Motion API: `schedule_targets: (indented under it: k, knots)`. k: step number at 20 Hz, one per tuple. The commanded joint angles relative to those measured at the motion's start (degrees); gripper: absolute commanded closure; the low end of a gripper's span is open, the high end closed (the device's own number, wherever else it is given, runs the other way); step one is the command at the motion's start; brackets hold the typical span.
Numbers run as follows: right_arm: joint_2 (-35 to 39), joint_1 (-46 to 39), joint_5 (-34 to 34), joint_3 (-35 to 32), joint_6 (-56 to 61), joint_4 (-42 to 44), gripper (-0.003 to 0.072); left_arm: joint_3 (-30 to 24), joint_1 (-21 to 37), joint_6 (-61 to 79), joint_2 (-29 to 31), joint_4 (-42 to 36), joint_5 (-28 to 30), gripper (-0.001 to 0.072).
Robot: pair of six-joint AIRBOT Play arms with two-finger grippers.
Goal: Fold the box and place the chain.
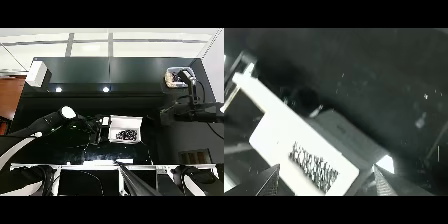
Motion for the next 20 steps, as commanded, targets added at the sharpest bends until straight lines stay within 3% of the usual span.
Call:
schedule_targets:
  k: [1,3,5,12,20]
  knots:
    - [-5.2,4.17,-9.57,0.0,1.38,-0.07,-0.0023,0.02,0.0,-0.09,-0.04,0.02,0.22,0.0423]
    - [-9.57,6.49,-12.57,0.0,0.85,-0.04,-0.0022,0.02,0.0,-0.09,-0.04,0.02,0.22,0.0423]
    - [-13.22,8.41,-10.49,-0.02,-2.32,-0.02,-0.0015,0.02,0.0,-0.09,-0.02,0.02,0.22,0.0421]
    - [-14.03,10.43,7.82,-0.02,-18.4,-0.04,-0.0016,0.02,0.0,-0.09,-0.04,0.02,0.22,0.0414]
    - [-14.05,19.39,-2.84,-2.38,-31.43,-2.8,-0.0016,0.02,-0.02,-0.07,-0.04,0.02,0.22,0.0414]
